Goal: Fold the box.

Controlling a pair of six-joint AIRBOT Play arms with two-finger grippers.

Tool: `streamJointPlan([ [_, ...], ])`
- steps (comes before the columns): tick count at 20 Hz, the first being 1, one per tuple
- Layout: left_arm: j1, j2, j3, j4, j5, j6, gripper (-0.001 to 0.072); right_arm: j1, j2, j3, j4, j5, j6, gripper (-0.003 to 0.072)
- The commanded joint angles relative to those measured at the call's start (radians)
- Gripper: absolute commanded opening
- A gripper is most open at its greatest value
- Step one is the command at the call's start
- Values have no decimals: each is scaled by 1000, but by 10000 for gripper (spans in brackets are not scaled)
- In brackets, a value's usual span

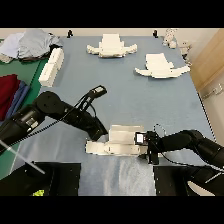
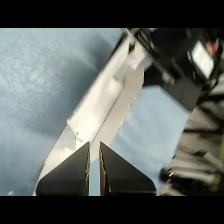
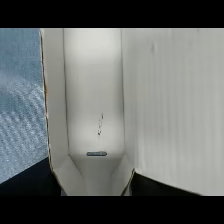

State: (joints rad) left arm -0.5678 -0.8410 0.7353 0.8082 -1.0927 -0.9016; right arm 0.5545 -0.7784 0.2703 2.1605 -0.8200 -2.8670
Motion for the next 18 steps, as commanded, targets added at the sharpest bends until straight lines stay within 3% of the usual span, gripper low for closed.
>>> streamJointPlan([
  [1,-67,112,-15,208,-72,143,116,0,1,0,0,0,1,518],
  [2,-61,129,-32,205,-90,204,155,0,1,0,0,0,1,517],
  [3,-45,144,-61,202,-90,261,341,0,1,0,0,0,1,518],
  [4,-30,151,-101,203,-74,310,390,0,1,0,0,0,1,518],
  [8,-26,150,-293,138,114,516,390,0,1,0,-2,0,1,518],
  [11,-87,145,-389,29,256,705,391,0,1,0,-2,0,1,518],
  [15,-137,52,-399,-31,385,739,391,0,1,0,-2,0,1,518],
  [18,-137,-11,-388,-94,406,821,391,0,1,0,-2,0,1,518],
])
